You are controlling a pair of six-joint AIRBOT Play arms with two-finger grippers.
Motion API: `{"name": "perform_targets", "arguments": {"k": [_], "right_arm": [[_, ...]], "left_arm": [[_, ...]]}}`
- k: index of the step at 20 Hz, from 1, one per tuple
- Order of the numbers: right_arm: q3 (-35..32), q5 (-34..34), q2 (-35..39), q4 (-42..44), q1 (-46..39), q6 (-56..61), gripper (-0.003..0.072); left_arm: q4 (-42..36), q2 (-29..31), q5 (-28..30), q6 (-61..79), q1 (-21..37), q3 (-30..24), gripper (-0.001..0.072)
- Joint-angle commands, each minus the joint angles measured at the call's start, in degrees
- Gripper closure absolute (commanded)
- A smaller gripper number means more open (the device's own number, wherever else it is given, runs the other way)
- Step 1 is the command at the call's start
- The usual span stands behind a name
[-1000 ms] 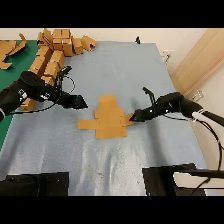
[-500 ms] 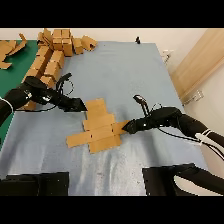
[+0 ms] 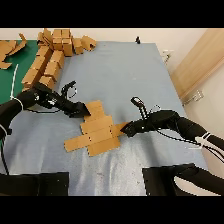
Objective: Fold the box.
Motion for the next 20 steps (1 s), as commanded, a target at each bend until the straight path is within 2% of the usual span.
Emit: {"name": "perform_targets", "arguments": {"k": [1, 3, 6, 7, 8, 13, 15, 20], "right_arm": [[0.0, 0.7, 0.0, -0.2, 0.2, 0.4, 0.0684], [0.0, 1.0, 0.0, -0.3, 0.2, 0.4, 0.0684], [0.0, 0.9, 0.0, -1.2, 0.2, 1.5, 0.0684], [0.0, 0.9, 0.0, -1.2, 0.2, 1.5, 0.0684], [0.0, 0.9, 0.0, -1.2, 0.2, 1.5, 0.0684], [0.0, 1.0, 0.0, -1.6, 0.2, 1.5, 0.0683], [0.0, 1.0, 0.0, -1.7, 0.2, 1.5, 0.0683], [0.0, 1.0, 0.0, -2.3, 0.2, 1.5, 0.0683]], "left_arm": [[-4.3, -2.6, -4.4, 4.7, -0.6, 0.0, 0.0154], [-5.0, -3.8, -6.4, 5.9, -0.9, 0.0, 0.0155], [-9.9, -4.5, -5.8, 10.3, -0.8, 0.0, 0.0175], [-10.6, -4.9, -5.8, 11.1, -0.8, 0.0, 0.0276], [-10.7, -5.3, -5.8, 11.6, -0.9, 0.0, 0.0288], [-10.8, -6.5, -5.8, 12.4, -0.9, 0.0, 0.0291], [-10.7, -6.5, -6.0, 13.7, -0.7, 0.0, 0.0526], [-10.7, -6.5, -6.0, 13.6, 0.7, 0.0, 0.0528]]}}
